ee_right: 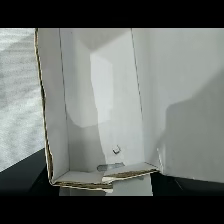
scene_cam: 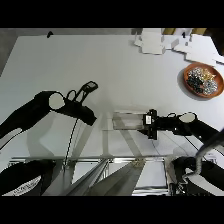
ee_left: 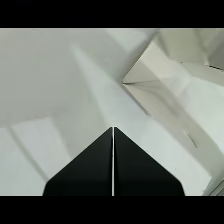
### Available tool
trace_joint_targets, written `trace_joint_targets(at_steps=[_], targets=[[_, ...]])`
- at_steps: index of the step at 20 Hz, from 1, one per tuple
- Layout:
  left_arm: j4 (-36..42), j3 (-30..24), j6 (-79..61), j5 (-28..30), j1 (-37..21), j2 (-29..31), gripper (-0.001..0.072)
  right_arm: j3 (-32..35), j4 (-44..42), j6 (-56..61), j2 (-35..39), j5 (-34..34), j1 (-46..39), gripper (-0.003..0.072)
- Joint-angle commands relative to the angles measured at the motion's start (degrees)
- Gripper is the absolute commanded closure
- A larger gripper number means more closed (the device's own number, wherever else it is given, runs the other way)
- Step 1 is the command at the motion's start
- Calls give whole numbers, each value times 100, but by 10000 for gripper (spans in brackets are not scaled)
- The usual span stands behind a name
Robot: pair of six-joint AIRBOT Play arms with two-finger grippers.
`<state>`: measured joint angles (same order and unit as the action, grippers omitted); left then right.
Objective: Fold the box and place the chain.
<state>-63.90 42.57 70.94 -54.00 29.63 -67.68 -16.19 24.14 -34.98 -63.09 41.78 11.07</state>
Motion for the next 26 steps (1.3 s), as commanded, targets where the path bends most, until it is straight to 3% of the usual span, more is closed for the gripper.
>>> trace_joint_targets(at_steps=[1,8,12,16,22,26], targets=[[20,-264,1401,251,-151,-168,706,0,2,-2,0,4,0,274],[1679,-424,1285,522,229,-586,705,0,2,-2,0,2,0,274],[1891,-424,1290,584,417,-894,706,0,2,-2,0,4,0,274],[2055,-330,1285,656,555,-741,705,0,2,-2,0,4,0,274],[1829,-170,1296,680,608,-396,697,0,2,-2,0,4,0,274],[341,-181,2588,503,516,-356,706,0,2,-2,0,7,0,274]])
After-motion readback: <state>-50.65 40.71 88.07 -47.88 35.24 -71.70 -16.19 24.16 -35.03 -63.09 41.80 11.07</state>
